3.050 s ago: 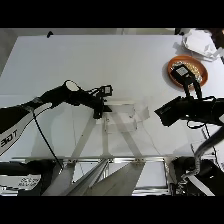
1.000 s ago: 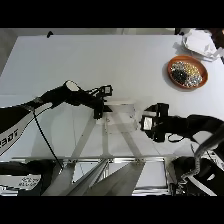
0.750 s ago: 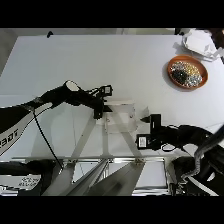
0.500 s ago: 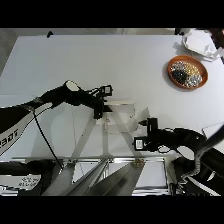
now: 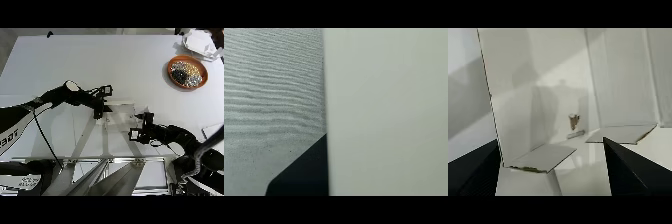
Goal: Fold the box and place the chain.
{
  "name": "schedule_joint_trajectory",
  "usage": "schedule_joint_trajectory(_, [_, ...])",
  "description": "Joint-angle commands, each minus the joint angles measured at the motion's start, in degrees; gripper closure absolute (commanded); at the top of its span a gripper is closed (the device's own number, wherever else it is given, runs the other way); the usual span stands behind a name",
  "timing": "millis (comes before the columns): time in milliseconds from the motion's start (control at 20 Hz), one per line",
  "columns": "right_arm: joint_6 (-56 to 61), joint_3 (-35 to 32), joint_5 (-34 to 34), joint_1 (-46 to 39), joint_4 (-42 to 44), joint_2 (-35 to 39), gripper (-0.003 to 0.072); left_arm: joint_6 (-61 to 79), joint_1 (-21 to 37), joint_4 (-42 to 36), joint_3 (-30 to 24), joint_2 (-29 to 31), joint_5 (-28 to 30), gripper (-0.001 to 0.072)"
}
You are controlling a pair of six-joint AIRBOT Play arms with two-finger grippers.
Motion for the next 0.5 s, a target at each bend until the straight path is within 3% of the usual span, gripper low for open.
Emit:
schedule_joint_trajectory(0, [-0.24, 0.33, -2.27, 0.02, 3.61, -0.42, -0.0020, 0.02, -0.02, 0.00, 0.00, -0.04, 0.02, 0.0697])
schedule_joint_trajectory(150, [-1.79, 2.54, -1.81, -2.49, 8.35, -0.35, -0.0020, 0.02, -0.02, 0.00, 0.00, -0.04, 0.02, 0.0697])
schedule_joint_trajectory(450, [-20.96, 3.87, 6.05, -9.16, 19.61, -0.37, -0.0016, 0.02, -0.02, 0.00, 0.00, -0.04, 0.02, 0.0697])
